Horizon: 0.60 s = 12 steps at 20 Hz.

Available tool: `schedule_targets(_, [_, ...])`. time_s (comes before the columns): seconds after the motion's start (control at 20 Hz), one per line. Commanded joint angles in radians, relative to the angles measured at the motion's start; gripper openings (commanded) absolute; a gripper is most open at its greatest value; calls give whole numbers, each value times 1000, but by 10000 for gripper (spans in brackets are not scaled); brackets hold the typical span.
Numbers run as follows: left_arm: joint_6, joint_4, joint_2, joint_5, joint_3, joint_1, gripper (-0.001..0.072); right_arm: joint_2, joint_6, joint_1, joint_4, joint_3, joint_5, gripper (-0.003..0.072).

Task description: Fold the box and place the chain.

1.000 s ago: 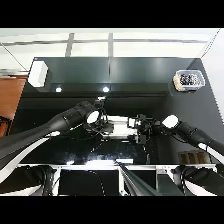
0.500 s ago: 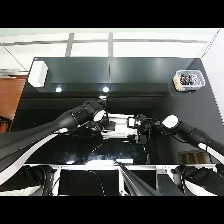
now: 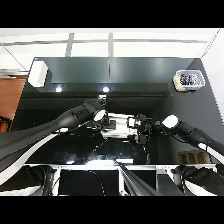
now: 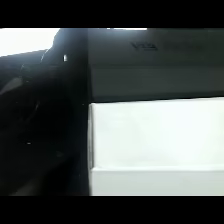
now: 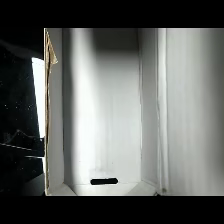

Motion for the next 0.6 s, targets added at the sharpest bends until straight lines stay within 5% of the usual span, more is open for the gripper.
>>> schedule_targets(0.0, [-16,0,0,4,1,0,404,0,2,0,1,0,0,167])
schedule_targets(0.15, [-16,4,0,7,1,0,402,0,2,0,1,0,0,167])
schedule_targets(0.2, [-16,4,0,7,1,0,340,0,2,0,1,0,0,167])
schedule_targets(0.25, [-16,4,0,6,1,0,113,0,2,0,1,0,0,167])
schedule_targets(0.3, [-16,3,0,7,1,0,29,0,2,0,1,0,0,166])
schedule_targets(0.55, [-37,-11,0,-1,1,0,29,0,7,0,1,0,6,166])
